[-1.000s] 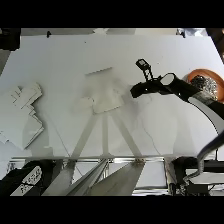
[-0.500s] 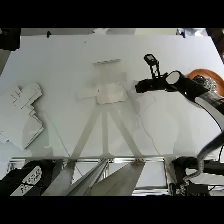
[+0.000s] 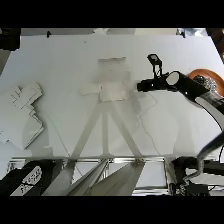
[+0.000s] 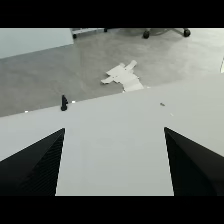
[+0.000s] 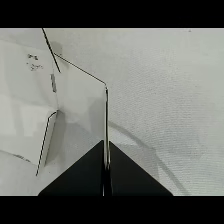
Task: Fold the box and place the chain.
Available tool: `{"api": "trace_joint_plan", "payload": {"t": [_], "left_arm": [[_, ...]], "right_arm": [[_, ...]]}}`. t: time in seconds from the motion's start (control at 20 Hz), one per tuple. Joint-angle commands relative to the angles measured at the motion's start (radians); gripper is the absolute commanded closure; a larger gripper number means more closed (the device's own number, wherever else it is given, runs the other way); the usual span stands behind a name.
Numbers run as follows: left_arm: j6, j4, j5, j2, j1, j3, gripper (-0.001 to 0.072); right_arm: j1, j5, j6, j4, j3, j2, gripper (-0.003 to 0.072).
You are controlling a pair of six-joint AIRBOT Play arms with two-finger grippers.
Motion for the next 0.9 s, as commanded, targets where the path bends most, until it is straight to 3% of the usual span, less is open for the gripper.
{"api": "trace_joint_plan", "payload": {"t": [0.0, 0.4, 0.65, 0.85], "left_arm": [[0.000, 0.000, 0.000, 0.000, 0.000, 0.000, 0.0013], [0.000, 0.000, 0.000, 0.000, 0.000, 0.000, 0.0013], [-0.048, -0.112, -0.023, -0.006, -0.001, 0.000, 0.0015], [-0.095, -0.102, -0.215, -0.069, -0.010, 0.000, 0.0015]], "right_arm": [[0.000, 0.005, 0.018, -0.005, 0.000, 0.001, 0.0676], [0.000, 0.005, 0.018, -0.005, 0.000, 0.001, 0.0676], [0.000, 0.005, 0.018, -0.005, 0.000, 0.001, 0.0676], [0.000, 0.005, 0.018, -0.005, 0.000, 0.001, 0.0676]]}}
